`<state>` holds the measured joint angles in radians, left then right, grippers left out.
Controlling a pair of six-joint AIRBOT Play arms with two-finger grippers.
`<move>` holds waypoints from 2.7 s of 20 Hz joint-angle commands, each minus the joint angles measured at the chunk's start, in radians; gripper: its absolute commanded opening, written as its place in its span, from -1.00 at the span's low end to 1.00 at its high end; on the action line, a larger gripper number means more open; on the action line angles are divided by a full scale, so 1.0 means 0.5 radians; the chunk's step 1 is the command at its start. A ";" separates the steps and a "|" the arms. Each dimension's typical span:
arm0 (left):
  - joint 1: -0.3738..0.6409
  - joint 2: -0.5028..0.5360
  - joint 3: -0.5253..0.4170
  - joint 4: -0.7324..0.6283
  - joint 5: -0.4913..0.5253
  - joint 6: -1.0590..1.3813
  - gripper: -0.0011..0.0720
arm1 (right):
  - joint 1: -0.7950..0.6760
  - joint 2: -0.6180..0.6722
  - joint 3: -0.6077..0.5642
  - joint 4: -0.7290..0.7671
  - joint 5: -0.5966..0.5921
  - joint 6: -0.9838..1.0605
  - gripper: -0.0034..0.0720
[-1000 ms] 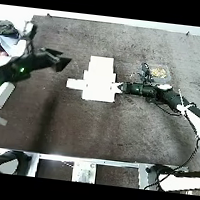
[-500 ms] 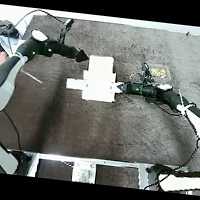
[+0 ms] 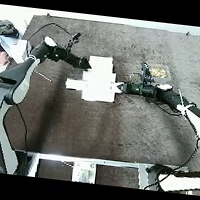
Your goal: Fold the box and place the chain.
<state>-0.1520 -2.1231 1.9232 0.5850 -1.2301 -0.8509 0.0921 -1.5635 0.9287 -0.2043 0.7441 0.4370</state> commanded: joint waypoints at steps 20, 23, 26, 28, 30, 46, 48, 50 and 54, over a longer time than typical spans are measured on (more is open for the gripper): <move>-0.006 -0.140 0.018 -0.288 -0.491 0.270 -0.94 | -0.001 0.000 -0.001 -0.070 0.006 -0.031 -0.87; -0.006 -0.140 0.018 -0.288 -0.543 0.407 -0.94 | -0.072 0.023 -0.001 -0.069 0.049 -0.030 0.45; -0.006 -0.140 0.018 -0.288 -0.616 0.597 -0.94 | -0.278 0.136 0.000 -0.068 0.189 -0.029 0.44; -0.006 -0.140 0.018 -0.288 -0.597 0.823 -0.94 | -0.402 0.197 -0.001 -0.070 0.253 0.029 0.44; -0.006 -0.140 0.018 -0.289 -0.623 1.038 -0.94 | -0.466 0.214 -0.001 -0.085 0.326 0.077 0.44; -0.015 0.146 -0.733 -0.604 -0.063 2.831 -0.95 | -0.419 0.213 -0.001 -0.217 0.293 0.067 0.44; -0.018 0.146 -0.770 -0.601 -0.013 2.864 -0.94 | -0.420 0.213 -0.001 -0.245 0.292 0.067 0.44; -0.018 0.140 -0.770 -0.572 0.026 2.865 -0.94 | -0.420 0.213 -0.001 -0.243 0.291 0.067 0.44; -0.018 0.140 -0.770 -0.552 0.091 2.865 -0.94 | -0.420 0.213 -0.001 -0.252 0.284 0.059 0.45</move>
<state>-0.1604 -2.0533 1.5448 0.3016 -1.2228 0.5606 -0.1184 -1.4578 0.9287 -0.3241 0.8894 0.4706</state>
